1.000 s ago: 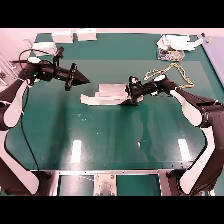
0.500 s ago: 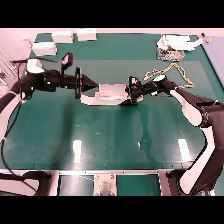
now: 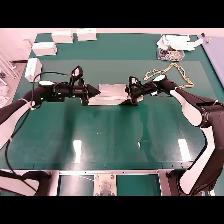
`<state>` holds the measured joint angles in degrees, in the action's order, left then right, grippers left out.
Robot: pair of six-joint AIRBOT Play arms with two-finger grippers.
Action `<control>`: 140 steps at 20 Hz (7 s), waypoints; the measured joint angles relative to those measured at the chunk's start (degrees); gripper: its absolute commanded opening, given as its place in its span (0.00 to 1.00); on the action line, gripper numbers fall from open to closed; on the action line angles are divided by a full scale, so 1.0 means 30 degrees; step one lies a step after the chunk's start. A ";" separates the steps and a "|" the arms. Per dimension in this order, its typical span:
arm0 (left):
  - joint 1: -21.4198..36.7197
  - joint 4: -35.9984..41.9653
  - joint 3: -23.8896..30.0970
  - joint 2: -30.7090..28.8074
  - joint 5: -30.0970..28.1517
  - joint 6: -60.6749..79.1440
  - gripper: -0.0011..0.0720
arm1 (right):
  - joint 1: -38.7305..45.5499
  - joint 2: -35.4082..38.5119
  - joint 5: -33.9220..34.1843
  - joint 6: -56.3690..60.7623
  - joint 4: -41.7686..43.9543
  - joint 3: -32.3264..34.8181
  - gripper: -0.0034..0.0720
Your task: Fold the box and place the chain.
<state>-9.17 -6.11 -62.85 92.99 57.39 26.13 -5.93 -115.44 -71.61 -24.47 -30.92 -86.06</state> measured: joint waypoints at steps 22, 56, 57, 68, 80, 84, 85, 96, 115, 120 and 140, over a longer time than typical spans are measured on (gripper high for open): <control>-0.1195 0.0845 -0.4918 0.4364 -0.4131 0.1239 0.04 | 0.0000 0.0000 0.0000 0.0007 -0.0007 0.0000 0.81; 0.0809 -0.8218 -0.4692 0.1989 0.1158 -0.5246 0.95 | 0.0000 0.0000 -0.0007 0.0000 -0.0007 0.0000 0.81; 0.0794 -0.8437 -0.4685 0.2259 0.1122 -0.5326 0.95 | 0.0000 0.0000 -0.0007 0.0000 -0.0007 0.0000 0.81; -0.0073 -0.9755 -0.4539 0.3279 0.0896 -0.5537 0.94 | 0.0000 0.0000 0.0000 0.0007 -0.0007 0.0000 0.81; -0.0663 -1.0666 -0.4488 0.3315 -0.1552 -0.5544 0.75 | 0.0000 0.0000 0.0000 0.0007 0.0000 0.0000 0.81; -0.0678 -1.0593 -0.4488 0.3315 -0.1173 -0.5552 0.75 | 0.0000 0.0000 0.0000 0.0007 0.0000 0.0000 0.81; -0.0678 -1.0469 -0.4488 0.3315 -0.1086 -0.5559 0.75 | 0.0000 0.0000 0.0000 0.0007 -0.0007 0.0000 0.81; -0.0678 -0.9391 -0.4488 0.3322 -0.0692 -0.5515 0.41 | 0.0000 0.0000 0.0000 0.0007 0.0000 0.0000 0.81; -0.2069 -0.7388 -0.4488 0.3585 -0.1224 -0.4095 0.79 | 0.0000 0.0000 -0.0029 0.0000 -0.0029 0.0000 0.81; -0.2098 -0.7278 -0.4473 0.3723 -0.1253 -0.4073 1.00 | 0.0000 0.0000 -0.0029 0.0000 -0.0029 0.0000 0.81; -0.1260 -0.7271 -0.4583 0.3585 -0.1676 -0.2951 0.33 | 0.0000 0.0000 0.0058 0.0029 0.0029 0.0000 0.81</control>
<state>-12.95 -27.92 -76.60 103.74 52.36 17.28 -5.93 -115.44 -71.44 -24.38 -30.83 -86.06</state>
